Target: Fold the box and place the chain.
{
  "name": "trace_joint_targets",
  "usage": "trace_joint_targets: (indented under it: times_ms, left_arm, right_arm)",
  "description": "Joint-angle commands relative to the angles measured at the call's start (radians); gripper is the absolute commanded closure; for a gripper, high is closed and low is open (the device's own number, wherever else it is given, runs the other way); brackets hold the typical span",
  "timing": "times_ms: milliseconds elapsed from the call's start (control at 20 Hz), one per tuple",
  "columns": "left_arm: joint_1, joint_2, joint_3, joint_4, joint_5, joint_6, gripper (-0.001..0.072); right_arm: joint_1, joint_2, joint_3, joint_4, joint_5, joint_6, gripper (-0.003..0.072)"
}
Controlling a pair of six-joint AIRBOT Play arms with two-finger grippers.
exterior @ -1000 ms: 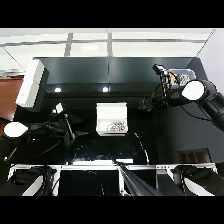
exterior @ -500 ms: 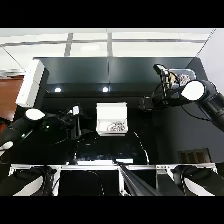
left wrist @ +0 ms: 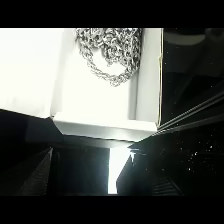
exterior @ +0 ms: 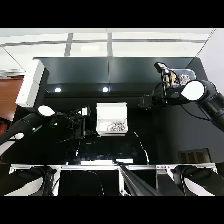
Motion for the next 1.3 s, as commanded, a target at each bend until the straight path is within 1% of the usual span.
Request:
trace_joint_targets:
  times_ms: [0, 100, 200, 400, 550, 850, 900, 950, 1000, 1050, 1100, 1150, 1250]
  left_arm:
    - [-0.023, -0.016, 0.013, 0.012, -0.006, -0.002, -0.0003]
    - [-0.043, -0.024, 0.023, 0.016, -0.003, -0.008, -0.0003]
    - [-0.044, -0.039, 0.037, 0.015, 0.013, -0.046, -0.0003]
    - [-0.058, -0.072, 0.075, 0.027, 0.011, -0.084, -0.0003]
    - [-0.091, -0.073, 0.076, 0.058, 0.02, -0.083, -0.0003]
    - [-0.121, -0.073, 0.078, 0.056, 0.05, -0.08, 0.0]
    - [-0.128, -0.073, 0.078, 0.056, 0.06, -0.084, 0.0041]
    - [-0.131, -0.073, 0.078, 0.056, 0.067, -0.088, 0.0159]
    - [-0.131, -0.073, 0.078, 0.056, 0.067, -0.088, 0.0306]
    - [-0.131, -0.073, 0.078, 0.056, 0.067, -0.088, 0.0343]
    - [-0.131, -0.073, 0.078, 0.056, 0.067, -0.088, 0.0343]
    - [-0.131, -0.073, 0.078, 0.056, 0.067, -0.088, 0.0343]
    - [-0.131, -0.073, 0.078, 0.056, 0.067, -0.088, 0.0343]
  right_arm:
    - [0.0, -0.001, -0.001, 0.0, -0.023, 0.0, 0.0442]
    - [0.0, -0.001, -0.001, 0.0, -0.023, 0.0, 0.0442]
    - [0.0, -0.001, -0.001, 0.0, -0.022, 0.0, 0.0442]
    - [0.0, -0.001, -0.001, 0.0, -0.023, 0.0, 0.0442]
    - [0.0, -0.001, -0.001, 0.0, -0.023, 0.0, 0.0443]
    - [0.0, -0.001, -0.001, -0.001, -0.055, 0.0, 0.0443]
    - [0.0, -0.002, -0.001, 0.0, -0.062, 0.0, 0.0443]
    - [0.0, -0.005, -0.001, -0.001, -0.069, 0.0, 0.0443]
    - [0.0, -0.01, -0.002, -0.001, -0.08, 0.0, 0.0442]
    - [0.0, -0.019, -0.003, 0.0, -0.101, 0.0, 0.0394]
    - [0.005, -0.035, -0.003, 0.001, -0.134, 0.0, 0.0141]
    - [0.009, -0.053, -0.003, 0.014, -0.178, 0.0, 0.0]
    - [0.01, -0.107, -0.003, 0.083, -0.288, -0.001, 0.0002]
